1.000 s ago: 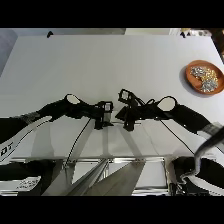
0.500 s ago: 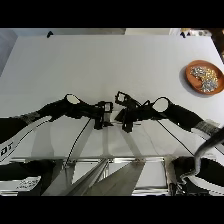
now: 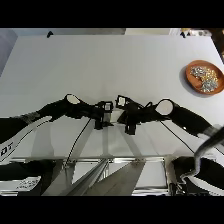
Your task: Fold the box and place the chain.
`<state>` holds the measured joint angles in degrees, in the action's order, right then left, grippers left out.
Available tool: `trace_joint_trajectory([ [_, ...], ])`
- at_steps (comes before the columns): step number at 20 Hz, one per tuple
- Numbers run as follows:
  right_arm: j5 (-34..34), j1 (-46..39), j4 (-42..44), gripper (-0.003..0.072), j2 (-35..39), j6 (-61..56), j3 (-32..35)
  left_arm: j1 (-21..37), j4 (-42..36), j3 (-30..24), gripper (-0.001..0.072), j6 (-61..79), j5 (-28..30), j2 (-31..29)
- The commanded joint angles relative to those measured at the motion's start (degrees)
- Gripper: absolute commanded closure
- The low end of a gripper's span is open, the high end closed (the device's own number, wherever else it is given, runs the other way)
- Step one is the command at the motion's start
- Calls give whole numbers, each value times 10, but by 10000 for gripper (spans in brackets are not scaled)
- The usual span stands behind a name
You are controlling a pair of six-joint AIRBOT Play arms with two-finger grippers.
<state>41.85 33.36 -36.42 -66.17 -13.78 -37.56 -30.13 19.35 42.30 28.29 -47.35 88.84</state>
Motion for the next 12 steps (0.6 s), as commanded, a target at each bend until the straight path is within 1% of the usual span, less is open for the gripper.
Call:
trace_joint_trajectory([
  [1,0,0,-20,669,68,-43,-2,0,2,0,436,2,0,0],
  [2,7,0,-47,669,91,-75,-2,0,2,0,436,2,0,0],
  [4,39,-2,-138,669,138,-178,-2,0,2,0,436,2,0,0],
  [5,63,-9,-189,669,159,-245,-2,0,2,0,436,2,0,0],
  [6,93,-25,-253,669,178,-343,-2,0,2,0,436,2,0,0],
  [8,186,-75,-382,669,201,-552,-2,0,2,0,436,2,0,0],
  [9,255,-107,-433,669,205,-621,-2,0,2,0,436,2,0,0],
  [10,321,-135,-465,669,206,-646,-2,0,2,0,436,2,0,0],
  [11,381,-166,-483,669,206,-646,-2,0,2,0,436,2,0,0],
  [12,415,-192,-489,669,206,-646,-2,0,2,0,436,2,0,-1],
])
